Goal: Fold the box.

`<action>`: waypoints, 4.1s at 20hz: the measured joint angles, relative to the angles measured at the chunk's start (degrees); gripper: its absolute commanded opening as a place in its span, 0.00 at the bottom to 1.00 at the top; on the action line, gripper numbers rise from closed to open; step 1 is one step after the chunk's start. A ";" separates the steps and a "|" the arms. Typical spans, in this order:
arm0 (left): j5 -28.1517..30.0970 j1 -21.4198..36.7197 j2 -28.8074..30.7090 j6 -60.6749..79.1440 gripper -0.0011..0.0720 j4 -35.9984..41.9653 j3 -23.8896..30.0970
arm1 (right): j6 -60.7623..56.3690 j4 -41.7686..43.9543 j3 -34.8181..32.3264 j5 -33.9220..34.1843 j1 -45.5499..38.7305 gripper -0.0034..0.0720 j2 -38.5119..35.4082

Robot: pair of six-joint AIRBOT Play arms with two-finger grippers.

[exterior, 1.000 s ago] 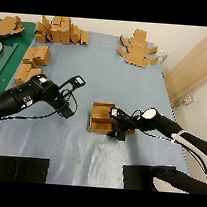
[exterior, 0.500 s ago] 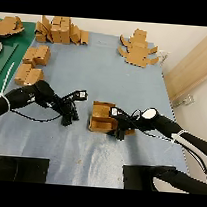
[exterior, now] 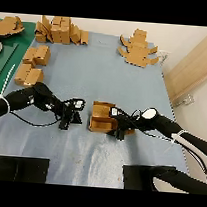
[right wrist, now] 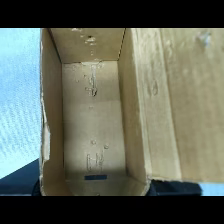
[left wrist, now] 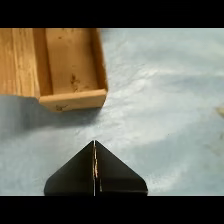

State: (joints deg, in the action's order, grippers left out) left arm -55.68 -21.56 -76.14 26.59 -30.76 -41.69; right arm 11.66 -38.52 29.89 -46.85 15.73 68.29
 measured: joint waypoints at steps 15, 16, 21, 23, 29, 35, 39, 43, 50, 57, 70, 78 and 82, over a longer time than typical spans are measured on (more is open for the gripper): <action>11.02 -6.71 -1.99 -11.26 0.96 3.80 1.14 | -0.02 1.66 0.00 -0.83 1.40 0.80 0.02; 11.23 -6.75 -1.99 -11.65 0.96 3.80 1.14 | -0.02 1.77 0.00 -0.96 1.57 0.80 0.00; 11.30 -6.10 -1.88 -11.37 0.96 -0.68 1.14 | 0.28 4.48 0.00 -1.07 2.05 0.80 0.00; 9.60 -4.33 -1.88 -10.99 0.96 -2.99 1.11 | 1.70 6.08 0.00 -0.72 2.40 0.80 0.02; -0.70 5.09 -1.88 -5.11 0.96 -4.76 1.14 | 4.28 8.11 0.07 4.68 8.63 0.80 2.32; -4.57 7.23 -1.88 -2.19 0.96 -4.52 1.18 | 3.65 7.91 0.68 9.86 13.73 0.80 3.78; -5.01 4.98 -1.88 -1.92 0.96 -4.11 1.18 | 2.95 7.67 0.74 10.86 14.43 0.80 4.04; -3.76 2.08 -1.88 -2.56 0.96 -3.89 1.18 | 2.86 7.56 0.74 11.26 14.62 0.80 4.09; 0.33 0.42 -1.88 -8.11 0.96 -4.28 1.18 | 2.75 7.48 0.74 11.47 14.67 0.80 4.09; 1.31 0.07 -1.68 -11.52 0.96 -7.30 1.16 | 2.75 7.43 0.74 11.72 14.67 0.80 4.09; -3.28 3.23 4.46 -13.97 0.96 -10.88 3.45 | 2.75 7.30 0.72 12.37 14.69 0.80 4.09; 15.93 -2.19 7.61 -11.34 0.96 -3.45 10.95 | 2.78 7.23 0.72 12.72 14.73 0.80 4.09; 16.00 -2.86 7.48 -9.57 0.96 -2.23 10.47 | 2.78 7.23 0.72 12.76 14.69 0.80 4.09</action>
State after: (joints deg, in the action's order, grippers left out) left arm -39.68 -24.43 -68.66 17.02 -32.99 -31.22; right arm 14.44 -31.29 30.61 -34.09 30.41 72.38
